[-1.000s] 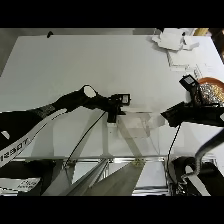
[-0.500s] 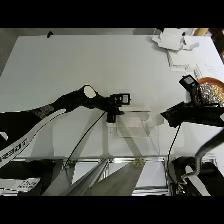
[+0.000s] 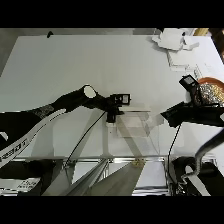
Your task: Fold the box and place the chain.
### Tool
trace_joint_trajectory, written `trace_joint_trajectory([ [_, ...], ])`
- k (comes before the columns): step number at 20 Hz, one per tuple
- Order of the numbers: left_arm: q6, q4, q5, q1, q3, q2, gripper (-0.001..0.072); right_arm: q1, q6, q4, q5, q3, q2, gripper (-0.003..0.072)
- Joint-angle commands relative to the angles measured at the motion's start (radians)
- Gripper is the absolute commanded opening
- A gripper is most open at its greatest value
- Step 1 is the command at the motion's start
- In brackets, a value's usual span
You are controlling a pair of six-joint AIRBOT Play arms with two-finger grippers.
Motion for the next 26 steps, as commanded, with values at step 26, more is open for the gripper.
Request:
trace_joint_trajectory([
  [26, 0.0, 0.0, -0.021, -0.001, 0.0, 0.0, 0.001, 0.001, -0.274, 0.117, 0.087, 0.0, 0.0, 0.0356],
])
